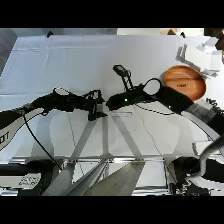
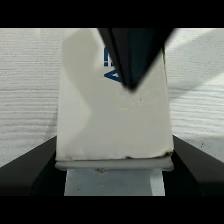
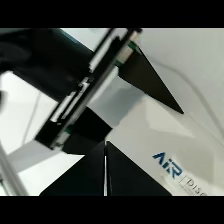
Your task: Fold the box and place the chain.
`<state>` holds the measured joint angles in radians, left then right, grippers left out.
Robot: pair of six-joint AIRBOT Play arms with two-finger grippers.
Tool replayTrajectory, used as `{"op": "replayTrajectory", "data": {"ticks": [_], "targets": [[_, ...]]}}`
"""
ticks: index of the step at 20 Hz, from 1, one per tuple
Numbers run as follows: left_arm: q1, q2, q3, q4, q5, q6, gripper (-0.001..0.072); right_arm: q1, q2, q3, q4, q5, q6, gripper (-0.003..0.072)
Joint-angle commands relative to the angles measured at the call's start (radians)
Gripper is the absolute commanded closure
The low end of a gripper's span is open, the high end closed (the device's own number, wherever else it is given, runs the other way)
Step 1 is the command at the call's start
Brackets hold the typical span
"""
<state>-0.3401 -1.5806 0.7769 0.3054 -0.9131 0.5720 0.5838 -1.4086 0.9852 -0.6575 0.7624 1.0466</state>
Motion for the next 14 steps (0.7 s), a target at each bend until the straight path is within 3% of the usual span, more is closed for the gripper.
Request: {"op": "replayTrajectory", "data": {"ticks": [1, 7, 12, 14], "targets": [[0.000, 0.001, 0.001, -0.002, -0.003, 0.000, 0.0318, 0.013, -0.045, 0.001, -0.002, -0.041, 0.014, 0.0676], [0.000, 0.001, 0.001, -0.002, -0.003, 0.000, 0.0318, 0.013, -0.078, 0.001, -0.030, 0.010, 0.052, 0.0677], [0.000, 0.001, 0.001, -0.002, -0.003, 0.000, 0.0318, 0.013, -0.079, 0.001, -0.211, 0.076, 0.160, 0.0677], [0.000, 0.001, 0.001, -0.002, -0.003, 0.000, 0.0318, 0.013, -0.078, 0.001, -0.214, 0.075, 0.161, 0.0676]]}}
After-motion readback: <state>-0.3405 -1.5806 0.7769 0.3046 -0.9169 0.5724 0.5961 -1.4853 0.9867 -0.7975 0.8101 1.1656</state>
